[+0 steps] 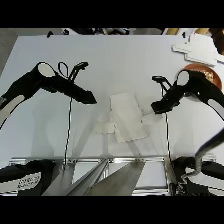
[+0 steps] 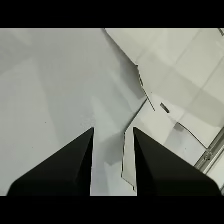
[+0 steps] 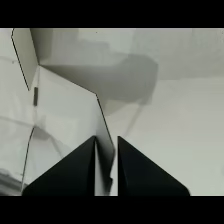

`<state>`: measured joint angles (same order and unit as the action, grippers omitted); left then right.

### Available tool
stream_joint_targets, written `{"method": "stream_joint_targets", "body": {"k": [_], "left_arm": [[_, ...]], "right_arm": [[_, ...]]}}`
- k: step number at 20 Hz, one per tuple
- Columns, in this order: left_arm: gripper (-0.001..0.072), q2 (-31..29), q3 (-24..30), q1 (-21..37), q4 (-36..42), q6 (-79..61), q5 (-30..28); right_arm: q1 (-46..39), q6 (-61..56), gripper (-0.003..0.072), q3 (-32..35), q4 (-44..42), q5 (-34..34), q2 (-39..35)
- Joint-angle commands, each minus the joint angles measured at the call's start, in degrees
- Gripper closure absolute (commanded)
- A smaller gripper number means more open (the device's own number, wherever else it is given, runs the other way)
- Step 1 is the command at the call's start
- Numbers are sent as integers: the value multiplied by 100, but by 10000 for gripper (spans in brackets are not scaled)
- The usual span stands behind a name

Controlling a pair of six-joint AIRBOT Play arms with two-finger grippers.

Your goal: Fold the box and place the chain.

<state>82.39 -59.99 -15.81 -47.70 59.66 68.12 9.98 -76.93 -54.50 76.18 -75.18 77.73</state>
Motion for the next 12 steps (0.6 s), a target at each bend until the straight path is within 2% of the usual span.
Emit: {"method": "stream_joint_targets", "body": {"k": [1,3,4,5,8,10,12], "left_arm": [[431,4,2,-210,28,107,-195],[431,37,2,-221,101,229,-173],[425,85,2,-221,153,227,-151],[398,144,0,-219,232,221,-107],[256,367,0,-219,522,-31,101],[175,498,0,-219,638,-219,160],[176,581,0,-214,807,-442,63]], "right_arm": [[98,232,670,26,-20,181,24],[260,247,670,48,13,435,-52],[361,240,671,136,0,769,-186],[487,216,671,321,-31,1180,-415],[697,-157,671,1274,-4,2323,-1351],[592,-514,671,1880,144,2789,-2000],[444,-581,671,2247,157,2951,-2509]]}}
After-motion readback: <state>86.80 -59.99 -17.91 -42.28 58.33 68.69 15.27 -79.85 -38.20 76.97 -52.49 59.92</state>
